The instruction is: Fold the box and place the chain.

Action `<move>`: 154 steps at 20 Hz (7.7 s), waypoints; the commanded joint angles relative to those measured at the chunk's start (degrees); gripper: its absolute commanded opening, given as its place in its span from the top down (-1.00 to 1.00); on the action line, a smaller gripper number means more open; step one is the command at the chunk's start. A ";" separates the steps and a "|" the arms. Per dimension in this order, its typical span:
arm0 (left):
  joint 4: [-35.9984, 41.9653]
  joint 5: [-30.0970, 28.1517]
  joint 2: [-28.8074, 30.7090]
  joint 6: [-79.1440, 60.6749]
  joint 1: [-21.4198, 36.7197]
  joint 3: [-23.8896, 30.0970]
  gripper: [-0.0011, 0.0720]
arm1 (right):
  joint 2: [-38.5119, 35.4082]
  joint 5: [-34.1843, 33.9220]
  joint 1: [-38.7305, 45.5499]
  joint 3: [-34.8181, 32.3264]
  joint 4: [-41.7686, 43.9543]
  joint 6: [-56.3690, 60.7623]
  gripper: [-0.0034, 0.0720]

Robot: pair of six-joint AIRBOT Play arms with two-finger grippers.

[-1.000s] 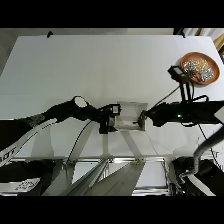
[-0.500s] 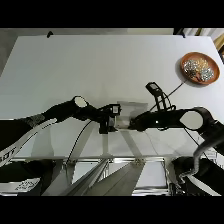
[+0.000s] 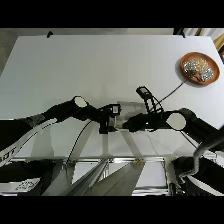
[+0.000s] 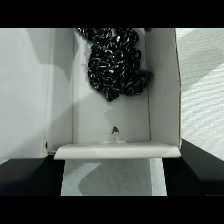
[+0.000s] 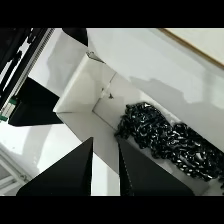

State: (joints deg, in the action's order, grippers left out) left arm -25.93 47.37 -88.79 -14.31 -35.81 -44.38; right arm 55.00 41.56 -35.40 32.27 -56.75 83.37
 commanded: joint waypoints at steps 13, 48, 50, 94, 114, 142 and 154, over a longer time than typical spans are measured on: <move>-0.02 0.00 0.02 -0.02 0.00 -0.02 0.60 | -25.51 13.73 21.84 3.74 -12.76 6.64 0.44; -0.02 0.20 0.20 0.00 0.00 -0.02 0.60 | 29.38 6.67 43.50 22.84 -19.65 6.84 0.12; -0.02 0.35 0.20 0.00 0.00 -0.02 0.60 | 29.46 5.57 43.50 22.84 -19.71 6.84 0.13; -0.02 0.50 0.17 0.00 0.00 -0.02 0.60 | -12.66 19.30 33.68 22.95 -19.30 -5.84 0.89; -0.02 0.46 0.17 0.00 0.00 -0.02 0.60 | -24.20 10.40 6.14 22.95 -4.17 -5.88 0.89; -0.02 0.44 0.17 0.00 0.00 -0.02 0.60 | -21.94 7.74 -1.44 9.46 -17.81 12.85 0.89; -0.02 0.46 0.17 0.00 0.00 -0.04 0.60 | 0.31 0.87 -5.97 6.51 -14.80 12.83 0.83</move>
State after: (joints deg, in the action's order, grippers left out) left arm -25.96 47.83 -88.64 -14.31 -35.81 -44.38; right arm 51.55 42.96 -40.53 38.98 -71.81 96.05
